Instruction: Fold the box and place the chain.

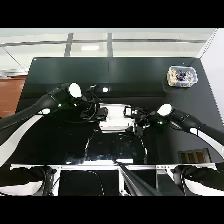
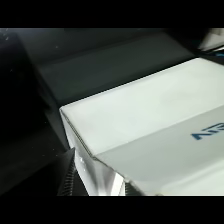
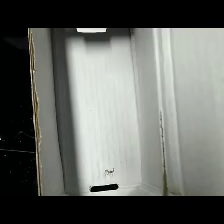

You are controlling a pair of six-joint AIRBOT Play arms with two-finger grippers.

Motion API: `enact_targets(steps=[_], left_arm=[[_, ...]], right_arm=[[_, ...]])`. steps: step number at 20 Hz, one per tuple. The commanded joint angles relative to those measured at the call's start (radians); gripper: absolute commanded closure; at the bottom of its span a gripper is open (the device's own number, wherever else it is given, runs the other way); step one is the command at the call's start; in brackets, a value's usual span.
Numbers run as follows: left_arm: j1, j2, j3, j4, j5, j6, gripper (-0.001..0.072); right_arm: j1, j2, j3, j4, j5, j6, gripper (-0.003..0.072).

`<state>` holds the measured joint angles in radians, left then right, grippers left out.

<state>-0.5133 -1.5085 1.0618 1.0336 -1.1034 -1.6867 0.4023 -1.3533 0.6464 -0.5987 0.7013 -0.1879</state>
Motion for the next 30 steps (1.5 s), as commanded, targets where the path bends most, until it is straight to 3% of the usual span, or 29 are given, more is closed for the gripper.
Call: enact_targets(steps=[1,6,14,25,27,29,30], left_arm=[[-0.036,0.0,0.002,0.139,0.012,-0.101,0.0361],[-0.098,-0.001,0.033,0.283,0.021,-0.211,0.0361],[-0.197,-0.006,0.053,0.398,0.021,-0.411,0.038],[-0.221,-0.069,0.107,0.393,-0.031,-0.412,0.0381],[-0.221,-0.069,0.107,0.39,-0.031,-0.412,0.0492],[-0.221,-0.069,0.107,0.389,-0.031,-0.412,0.0526],[-0.221,-0.069,0.107,0.389,-0.031,-0.41,0.0683]], right_arm=[[0.0,0.0,0.0,-0.001,0.001,0.0,0.0506],[0.0,0.0,0.0,-0.001,0.001,0.0,0.0506],[0.0,0.0,0.0,-0.001,0.001,0.0,0.0505],[0.0,0.0,0.0,-0.001,0.001,0.0,0.0505],[0.0,0.0,0.0,-0.001,0.001,0.0,0.0505],[0.0,0.0,0.0,-0.001,0.001,0.0,0.0505],[0.0,0.0,0.0,-0.001,0.001,0.0,0.0506]])
